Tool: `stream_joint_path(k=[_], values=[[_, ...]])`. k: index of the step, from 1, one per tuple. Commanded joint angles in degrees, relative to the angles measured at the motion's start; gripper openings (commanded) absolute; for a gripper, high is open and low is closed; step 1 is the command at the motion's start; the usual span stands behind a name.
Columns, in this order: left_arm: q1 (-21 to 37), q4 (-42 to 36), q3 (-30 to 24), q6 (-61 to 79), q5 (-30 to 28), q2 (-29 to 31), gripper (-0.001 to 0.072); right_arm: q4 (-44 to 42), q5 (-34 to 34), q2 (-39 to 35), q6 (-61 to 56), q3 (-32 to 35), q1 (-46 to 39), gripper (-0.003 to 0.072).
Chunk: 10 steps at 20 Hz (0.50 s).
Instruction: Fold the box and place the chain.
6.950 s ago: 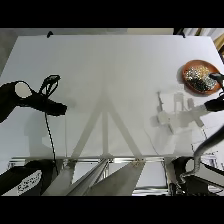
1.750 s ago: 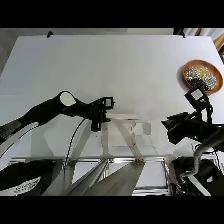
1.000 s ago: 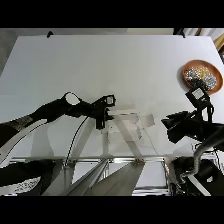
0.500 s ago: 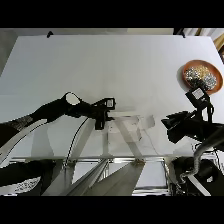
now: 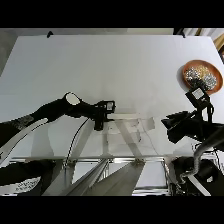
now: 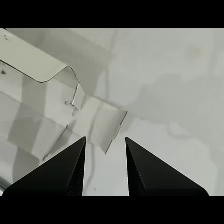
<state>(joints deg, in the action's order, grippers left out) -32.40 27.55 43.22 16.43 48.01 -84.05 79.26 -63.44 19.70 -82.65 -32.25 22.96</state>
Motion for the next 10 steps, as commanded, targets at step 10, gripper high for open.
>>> stream_joint_path(k=[10], values=[[-0.1,-1.8,0.0,0.3,-0.2,-1.2,0.0011,-1.3,0.0,0.0,0.0,0.0,0.1,0.0281]])
